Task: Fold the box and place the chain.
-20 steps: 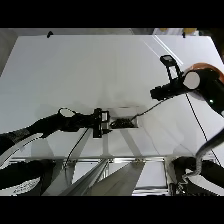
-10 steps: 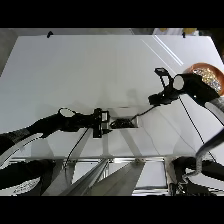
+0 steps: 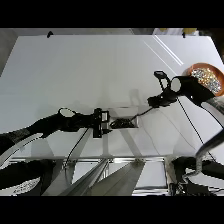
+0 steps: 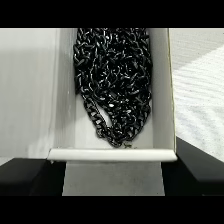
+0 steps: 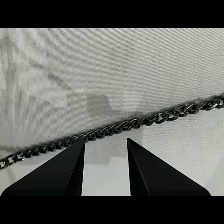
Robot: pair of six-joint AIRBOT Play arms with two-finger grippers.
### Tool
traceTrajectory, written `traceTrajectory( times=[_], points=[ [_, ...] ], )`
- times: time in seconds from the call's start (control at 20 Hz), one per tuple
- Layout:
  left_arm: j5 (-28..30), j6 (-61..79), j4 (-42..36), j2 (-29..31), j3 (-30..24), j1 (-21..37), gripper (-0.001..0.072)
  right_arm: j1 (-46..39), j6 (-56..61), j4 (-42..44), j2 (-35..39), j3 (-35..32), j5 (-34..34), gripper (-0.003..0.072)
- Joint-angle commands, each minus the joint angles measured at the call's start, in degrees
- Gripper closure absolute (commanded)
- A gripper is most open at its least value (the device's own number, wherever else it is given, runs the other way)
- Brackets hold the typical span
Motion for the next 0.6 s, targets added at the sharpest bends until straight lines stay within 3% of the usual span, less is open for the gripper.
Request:
traceTrajectory(
  times=[0.0,0.35,0.4,0.5,0.55],
  points=[
    [0.0,0.0,0.0,0.0,0.0,0.0,0.0499,0.0,0.9,0.0,-0.3,0.0,-0.2,0.0395],
    [0.0,0.0,0.0,0.0,0.0,0.0,0.0499,0.0,2.7,-0.2,-2.3,0.0,-0.6,0.0469],
    [0.0,0.0,0.0,0.0,0.0,0.0,0.0499,0.0,2.7,-0.2,-2.6,0.0,-0.8,0.0504],
    [0.0,0.0,0.0,0.0,0.0,0.0,0.0499,0.0,2.4,-0.2,-2.7,0.0,-0.8,0.0646],
    [0.0,0.0,0.0,0.0,0.0,0.0,0.0499,0.0,1.2,-0.2,-2.4,0.0,-0.6,0.066]
  ],
)
